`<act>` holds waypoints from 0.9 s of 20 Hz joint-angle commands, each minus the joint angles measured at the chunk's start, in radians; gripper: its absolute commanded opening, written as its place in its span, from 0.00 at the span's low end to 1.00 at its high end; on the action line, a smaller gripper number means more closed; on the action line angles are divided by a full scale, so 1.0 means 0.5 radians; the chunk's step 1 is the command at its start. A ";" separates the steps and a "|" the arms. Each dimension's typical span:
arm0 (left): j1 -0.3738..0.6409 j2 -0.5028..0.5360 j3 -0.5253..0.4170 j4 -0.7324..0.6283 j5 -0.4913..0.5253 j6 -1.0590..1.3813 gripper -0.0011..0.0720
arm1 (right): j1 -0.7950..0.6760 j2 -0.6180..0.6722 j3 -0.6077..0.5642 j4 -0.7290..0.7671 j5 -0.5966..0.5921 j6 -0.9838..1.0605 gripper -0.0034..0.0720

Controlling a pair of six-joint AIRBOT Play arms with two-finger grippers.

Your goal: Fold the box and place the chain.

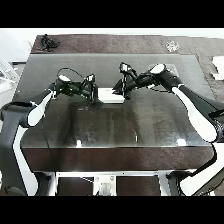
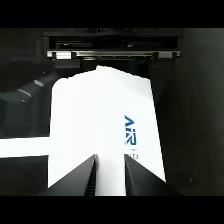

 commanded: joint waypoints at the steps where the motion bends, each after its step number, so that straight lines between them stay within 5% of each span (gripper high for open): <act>1: 0.001 0.002 0.002 0.001 0.001 0.001 0.89 | 0.001 0.011 -0.050 0.062 -0.086 -0.098 0.34; 11: 0.001 0.002 0.002 0.001 0.001 0.001 0.89 | 0.000 0.237 -0.313 0.195 -0.158 -0.267 0.35; 14: 0.001 0.002 0.002 0.001 0.001 0.001 0.89 | 0.001 0.220 -0.341 0.289 -0.276 -0.307 0.50; 18: 0.001 0.002 0.002 0.001 0.001 0.001 0.89 | 0.001 0.175 -0.341 0.287 -0.280 -0.307 0.50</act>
